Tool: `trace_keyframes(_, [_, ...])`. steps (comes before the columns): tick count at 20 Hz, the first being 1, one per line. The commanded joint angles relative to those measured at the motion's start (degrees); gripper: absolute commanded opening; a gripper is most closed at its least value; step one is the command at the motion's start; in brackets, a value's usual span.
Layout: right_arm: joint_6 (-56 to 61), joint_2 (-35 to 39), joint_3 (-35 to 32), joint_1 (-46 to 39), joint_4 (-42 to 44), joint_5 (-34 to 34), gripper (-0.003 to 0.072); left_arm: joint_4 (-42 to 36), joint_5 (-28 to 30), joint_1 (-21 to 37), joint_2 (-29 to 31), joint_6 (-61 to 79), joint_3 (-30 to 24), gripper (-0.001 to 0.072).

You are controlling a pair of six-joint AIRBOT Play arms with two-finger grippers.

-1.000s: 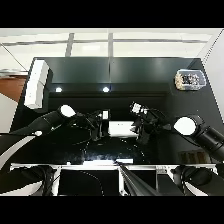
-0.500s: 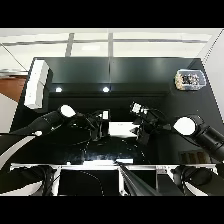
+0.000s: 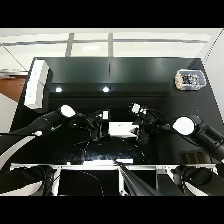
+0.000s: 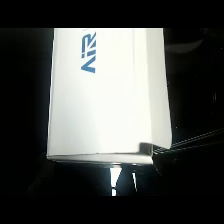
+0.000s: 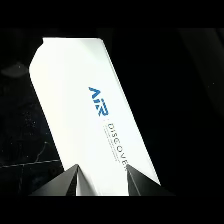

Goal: Fold the box and place the chain.

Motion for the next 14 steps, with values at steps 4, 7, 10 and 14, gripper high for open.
trace_keyframes(4, [0.0, -0.04, -0.02, 0.04, -0.11, 0.11, 0.0195, 0.0, 0.02, -0.02, -0.04, 0.07, 0.02, 0.035])
trace_keyframes(7, [0.0, -0.04, -0.02, 0.04, -0.09, 0.09, 0.0194, 0.0, 0.02, -0.02, -0.04, 0.07, 0.02, 0.035])
trace_keyframes(10, [0.0, -0.04, -0.02, 0.04, 0.26, 0.0, 0.0194, 0.0, 0.02, -0.02, -0.04, 0.07, 0.02, 0.035])
trace_keyframes(14, [0.02, -0.04, 0.0, 0.04, 0.39, -0.04, 0.0193, 0.0, 0.02, -0.02, -0.04, 0.07, 0.02, 0.0351])
